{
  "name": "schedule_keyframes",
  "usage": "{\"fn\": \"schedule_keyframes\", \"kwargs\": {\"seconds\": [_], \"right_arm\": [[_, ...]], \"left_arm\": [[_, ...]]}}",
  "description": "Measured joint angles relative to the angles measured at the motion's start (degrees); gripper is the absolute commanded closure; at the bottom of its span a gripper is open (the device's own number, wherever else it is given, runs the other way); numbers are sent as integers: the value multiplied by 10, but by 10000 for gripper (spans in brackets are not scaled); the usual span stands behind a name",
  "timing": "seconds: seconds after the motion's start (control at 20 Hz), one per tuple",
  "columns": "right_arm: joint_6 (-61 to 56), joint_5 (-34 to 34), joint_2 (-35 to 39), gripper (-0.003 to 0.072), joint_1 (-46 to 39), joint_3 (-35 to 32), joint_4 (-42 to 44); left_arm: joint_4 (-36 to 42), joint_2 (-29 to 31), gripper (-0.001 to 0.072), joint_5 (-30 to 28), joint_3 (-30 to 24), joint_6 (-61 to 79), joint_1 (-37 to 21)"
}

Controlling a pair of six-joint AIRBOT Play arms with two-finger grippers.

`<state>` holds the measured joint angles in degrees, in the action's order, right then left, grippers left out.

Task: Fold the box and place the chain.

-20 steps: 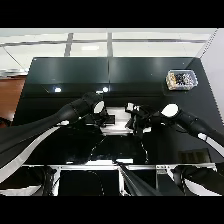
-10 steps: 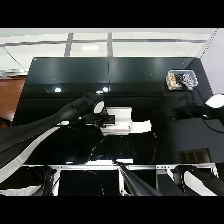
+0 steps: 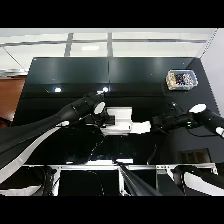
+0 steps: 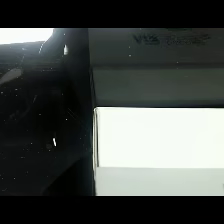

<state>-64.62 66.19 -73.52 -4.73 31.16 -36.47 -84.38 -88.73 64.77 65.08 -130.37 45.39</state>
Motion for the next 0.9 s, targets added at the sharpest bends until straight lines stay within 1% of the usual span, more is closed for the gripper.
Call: {"fn": "schedule_keyframes", "kwargs": {"seconds": [0.2, 0.25, 0.3, 0.35, 0.5, 0.55, 0.6, 0.9], "right_arm": [[39, 1, -13, 670, 38, 9, 47], [44, 7, -14, 584, 42, 15, 50], [48, 15, -16, 284, 45, 23, 50], [51, 22, -16, 154, 46, 31, 50], [59, 49, -17, 159, 50, 58, 50], [61, 57, -17, 193, 53, 64, 49], [61, 63, -17, 206, 56, 71, 49], [53, 67, -17, 209, 110, 105, 47]], "left_arm": [[0, 0, 685, 0, 0, 1, 0], [0, 0, 685, 0, 0, 1, 0], [0, 0, 685, 0, 0, 1, 0], [0, 0, 685, 0, 0, 1, 0], [0, 0, 685, 0, 0, 1, 0], [0, 0, 685, 0, 0, 1, 0], [0, 0, 685, 0, 0, 1, 0], [0, 0, 685, 0, 0, 1, 0]]}}
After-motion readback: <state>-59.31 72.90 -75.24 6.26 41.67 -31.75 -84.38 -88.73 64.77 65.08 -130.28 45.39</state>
